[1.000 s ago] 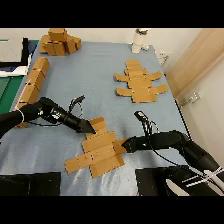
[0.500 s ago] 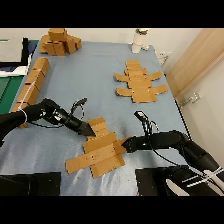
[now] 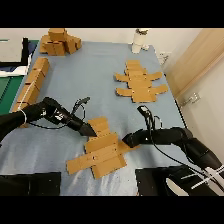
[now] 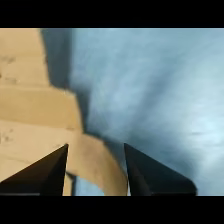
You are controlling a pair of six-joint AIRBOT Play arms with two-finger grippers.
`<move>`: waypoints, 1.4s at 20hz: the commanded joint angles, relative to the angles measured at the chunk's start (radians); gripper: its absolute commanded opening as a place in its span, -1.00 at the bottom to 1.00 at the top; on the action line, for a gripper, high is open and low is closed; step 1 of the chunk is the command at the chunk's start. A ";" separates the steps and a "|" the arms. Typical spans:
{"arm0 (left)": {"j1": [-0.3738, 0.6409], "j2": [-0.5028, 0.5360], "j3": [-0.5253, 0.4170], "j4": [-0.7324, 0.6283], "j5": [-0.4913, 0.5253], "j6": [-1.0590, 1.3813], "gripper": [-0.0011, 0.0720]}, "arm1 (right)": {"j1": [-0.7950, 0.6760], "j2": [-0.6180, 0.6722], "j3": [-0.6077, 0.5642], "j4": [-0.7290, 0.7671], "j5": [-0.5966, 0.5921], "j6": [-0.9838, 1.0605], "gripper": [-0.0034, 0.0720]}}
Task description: Fold the box.
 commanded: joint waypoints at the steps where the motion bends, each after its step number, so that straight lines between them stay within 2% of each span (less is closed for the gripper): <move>1: -0.061 0.117 0.004 0.012 0.144 0.132 -0.95 | -0.079 0.000 0.124 -0.209 -0.009 0.105 0.38; 2: -0.081 0.158 0.004 0.026 0.197 0.171 -0.95 | -0.100 0.000 0.158 -0.209 -0.009 0.106 0.18; 4: -0.121 0.225 0.003 0.100 0.306 0.216 -0.95 | -0.119 0.000 0.203 -0.209 -0.005 0.145 0.00; 7: -0.168 0.278 0.003 0.232 0.382 0.285 -0.95 | -0.117 -0.008 0.207 -0.185 0.005 0.178 0.00; 11: -0.209 0.288 0.004 0.247 0.517 0.423 -0.95 | -0.117 -0.064 0.207 -0.127 0.016 0.182 0.00; 16: -0.208 0.285 0.002 0.222 0.524 0.461 -0.95 | -0.115 -0.138 0.207 -0.064 0.068 0.181 0.00; 20: -0.208 0.223 -0.010 0.181 0.523 0.476 -0.95 | -0.115 -0.154 0.207 -0.050 0.108 0.180 -0.03; 21: -0.211 0.216 -0.016 0.161 0.524 0.478 -0.95 | -0.112 -0.155 0.207 -0.051 0.108 0.180 -0.06; 22: -0.217 0.215 -0.023 0.151 0.536 0.487 -0.95 | -0.107 -0.156 0.207 -0.050 0.110 0.173 -0.21; 25: -0.260 0.215 -0.058 0.139 0.596 0.519 -0.95 | -0.100 -0.156 0.207 -0.051 0.117 0.170 -0.21; 28: -0.276 0.215 -0.074 0.138 0.599 0.517 -0.95 | -0.100 -0.156 0.207 -0.051 0.117 0.170 -0.21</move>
